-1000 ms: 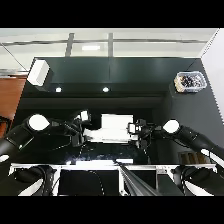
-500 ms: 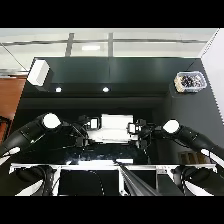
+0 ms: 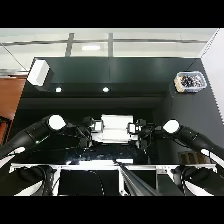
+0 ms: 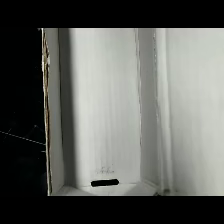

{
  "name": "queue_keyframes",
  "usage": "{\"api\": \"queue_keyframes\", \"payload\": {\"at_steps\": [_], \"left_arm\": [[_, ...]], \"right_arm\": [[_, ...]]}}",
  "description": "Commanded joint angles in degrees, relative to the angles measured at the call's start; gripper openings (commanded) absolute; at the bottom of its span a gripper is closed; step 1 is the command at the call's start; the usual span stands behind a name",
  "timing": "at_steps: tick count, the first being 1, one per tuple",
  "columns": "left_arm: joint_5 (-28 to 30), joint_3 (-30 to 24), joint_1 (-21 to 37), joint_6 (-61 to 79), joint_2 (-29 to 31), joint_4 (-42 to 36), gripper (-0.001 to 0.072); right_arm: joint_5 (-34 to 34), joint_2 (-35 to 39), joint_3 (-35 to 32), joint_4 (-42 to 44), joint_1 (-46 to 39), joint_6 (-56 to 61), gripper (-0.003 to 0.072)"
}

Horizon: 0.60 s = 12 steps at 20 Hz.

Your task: Fold the box and place the chain.

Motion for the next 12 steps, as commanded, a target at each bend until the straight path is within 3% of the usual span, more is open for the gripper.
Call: {"api": "queue_keyframes", "payload": {"at_steps": [1, 4, 6, 12], "left_arm": [[1.8, 0.1, -1.1, -0.2, -0.7, 1.1, 0.0515], [3.1, 0.1, -1.1, -0.3, -0.7, 1.0, 0.0477], [2.5, 0.1, -1.1, -0.3, -0.7, 1.0, 0.0353], [2.5, 0.1, -1.0, -0.3, -0.7, -2.6, 0.0353]], "right_arm": [[0.0, 0.0, 0.0, 0.0, 0.0, 0.0, 0.0044], [0.0, 0.0, 0.0, 0.0, 0.0, 0.0, 0.0044], [0.0, 0.0, 0.0, 0.0, 0.0, 0.0, 0.0044], [0.0, 0.0, 0.0, 0.0, 0.0, 0.0, 0.0044]]}}
